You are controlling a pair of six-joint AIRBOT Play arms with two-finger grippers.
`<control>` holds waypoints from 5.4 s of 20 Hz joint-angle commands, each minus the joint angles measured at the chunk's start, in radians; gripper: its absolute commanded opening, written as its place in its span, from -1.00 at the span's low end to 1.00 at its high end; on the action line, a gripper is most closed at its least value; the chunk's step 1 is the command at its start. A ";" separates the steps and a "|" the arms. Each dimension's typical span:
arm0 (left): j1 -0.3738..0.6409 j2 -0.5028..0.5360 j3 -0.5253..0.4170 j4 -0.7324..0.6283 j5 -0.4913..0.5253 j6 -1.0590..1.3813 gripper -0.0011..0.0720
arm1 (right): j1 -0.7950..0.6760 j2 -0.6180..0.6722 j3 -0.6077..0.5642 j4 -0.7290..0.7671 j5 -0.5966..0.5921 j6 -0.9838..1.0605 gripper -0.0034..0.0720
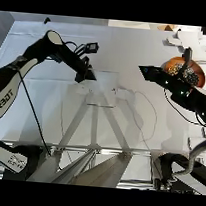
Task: Fold the box and place the chain.
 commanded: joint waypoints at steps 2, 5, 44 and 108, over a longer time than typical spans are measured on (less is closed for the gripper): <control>-0.007 -0.080 0.000 0.003 0.058 0.006 -0.98 | -0.001 0.001 0.001 -0.124 -0.003 0.000 0.15; -0.007 -0.088 0.000 -0.032 0.093 0.053 -0.98 | -0.001 0.001 0.001 -0.145 -0.004 0.000 0.15; -0.016 -0.096 0.000 0.018 0.116 0.132 -0.94 | 0.000 0.001 0.008 -0.347 0.411 -0.337 0.85; -0.016 -0.096 0.000 0.017 0.116 0.132 -0.94 | 0.195 -0.400 0.220 -0.387 0.069 -0.735 0.94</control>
